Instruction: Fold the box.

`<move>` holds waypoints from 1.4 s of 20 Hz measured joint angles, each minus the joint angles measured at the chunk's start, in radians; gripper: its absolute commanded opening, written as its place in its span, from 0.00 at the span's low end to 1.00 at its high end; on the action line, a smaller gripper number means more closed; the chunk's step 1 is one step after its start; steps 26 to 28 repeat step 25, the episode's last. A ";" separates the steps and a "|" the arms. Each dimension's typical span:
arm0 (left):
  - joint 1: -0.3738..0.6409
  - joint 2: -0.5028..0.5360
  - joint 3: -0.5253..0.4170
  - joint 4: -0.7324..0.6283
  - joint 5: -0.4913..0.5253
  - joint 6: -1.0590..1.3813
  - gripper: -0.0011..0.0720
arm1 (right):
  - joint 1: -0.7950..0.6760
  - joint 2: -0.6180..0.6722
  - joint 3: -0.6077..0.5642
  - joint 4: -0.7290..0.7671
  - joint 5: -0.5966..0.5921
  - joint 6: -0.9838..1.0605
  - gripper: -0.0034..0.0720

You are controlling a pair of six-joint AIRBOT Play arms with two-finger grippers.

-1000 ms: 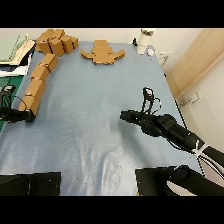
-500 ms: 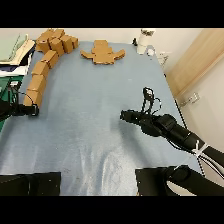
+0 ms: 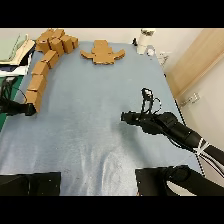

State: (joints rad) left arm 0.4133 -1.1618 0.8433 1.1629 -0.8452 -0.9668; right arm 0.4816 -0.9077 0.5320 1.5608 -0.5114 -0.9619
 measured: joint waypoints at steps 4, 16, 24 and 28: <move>-0.070 0.074 0.114 -0.056 -0.171 -0.042 0.06 | 0.000 -0.021 0.064 0.020 -0.087 -0.045 0.05; -0.782 -0.167 0.363 -0.150 -0.075 -0.121 0.03 | 0.000 -0.523 0.619 0.153 -0.405 -0.289 0.05; -0.874 -0.301 0.429 -0.159 -0.049 -0.133 0.03 | 0.003 -0.617 0.714 0.218 -0.504 -0.328 0.05; -0.876 -0.304 0.430 -0.159 -0.050 -0.133 0.03 | 0.003 -0.620 0.716 0.220 -0.512 -0.330 0.05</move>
